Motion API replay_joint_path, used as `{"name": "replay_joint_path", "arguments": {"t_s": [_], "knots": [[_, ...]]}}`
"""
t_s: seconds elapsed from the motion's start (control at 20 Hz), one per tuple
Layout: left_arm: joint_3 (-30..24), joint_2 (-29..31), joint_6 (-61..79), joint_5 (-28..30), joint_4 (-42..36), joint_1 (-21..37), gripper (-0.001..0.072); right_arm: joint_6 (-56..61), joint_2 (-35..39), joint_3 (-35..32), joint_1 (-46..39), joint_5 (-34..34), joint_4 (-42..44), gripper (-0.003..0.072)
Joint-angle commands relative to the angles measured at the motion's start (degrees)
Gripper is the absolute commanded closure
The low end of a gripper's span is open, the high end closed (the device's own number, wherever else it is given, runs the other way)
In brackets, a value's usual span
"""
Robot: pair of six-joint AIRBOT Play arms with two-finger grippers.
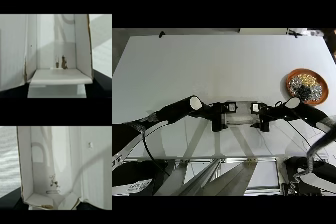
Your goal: Fold the box and place the chain.
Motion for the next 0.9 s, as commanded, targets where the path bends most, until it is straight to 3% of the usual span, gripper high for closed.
{"name": "replay_joint_path", "arguments": {"t_s": [0.0,0.05,0.15,0.85], "knots": [[0.0,-0.4,-0.3,0.0,-0.6,-0.1,0.0201,-0.1,0.0,0.0,0.0,0.0,0.0,0.0277],[0.0,-0.4,-0.2,-0.9,-0.6,-0.1,0.0318,-0.1,0.0,0.0,0.0,0.0,0.0,0.0277],[0.0,-0.4,-0.2,-1.0,-0.6,-0.9,0.04,-0.1,0.0,0.0,0.0,0.0,0.0,0.0277],[0.0,-0.4,-0.3,-0.8,-0.6,-1.9,0.0399,-0.1,0.0,0.0,0.0,0.0,0.0,0.0277]]}}
